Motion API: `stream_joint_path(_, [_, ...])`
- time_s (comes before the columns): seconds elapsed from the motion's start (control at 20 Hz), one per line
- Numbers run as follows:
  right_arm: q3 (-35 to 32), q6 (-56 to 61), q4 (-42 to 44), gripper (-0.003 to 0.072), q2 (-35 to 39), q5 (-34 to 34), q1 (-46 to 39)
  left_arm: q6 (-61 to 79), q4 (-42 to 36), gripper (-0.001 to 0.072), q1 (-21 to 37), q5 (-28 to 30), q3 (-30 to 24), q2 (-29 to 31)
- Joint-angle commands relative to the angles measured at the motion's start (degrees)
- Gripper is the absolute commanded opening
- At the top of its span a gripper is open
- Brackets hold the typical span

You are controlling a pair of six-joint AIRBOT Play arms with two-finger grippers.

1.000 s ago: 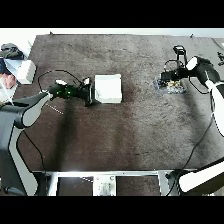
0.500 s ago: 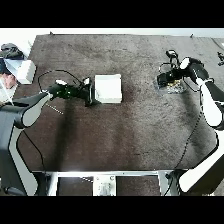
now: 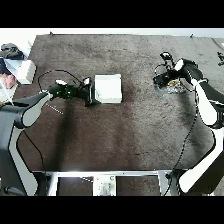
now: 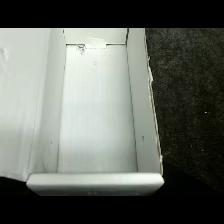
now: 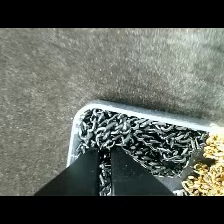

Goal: Fold the box and place the chain.

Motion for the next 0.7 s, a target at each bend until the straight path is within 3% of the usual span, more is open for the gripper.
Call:
stream_joint_path(0.0, [0.0,0.6,-1.7,-0.0004,1.8,-0.1,0.4,0.0,0.0,0.0473,0.0,0.0,0.0,0.0])
stream_joint_path(0.3, [0.0,1.6,-7.7,-0.0017,7.8,4.3,0.4,0.0,0.0,0.0474,0.0,0.0,0.0,0.0])
stream_joint_path(0.5, [0.0,1.6,-7.4,-0.0018,13.9,4.9,0.4,0.0,0.0,0.0473,0.0,0.0,0.0,0.0])
stream_joint_path(0.65, [0.0,0.6,-2.2,-0.0018,21.2,5.1,0.5,0.0,0.0,0.0474,0.0,0.0,0.0,0.0])
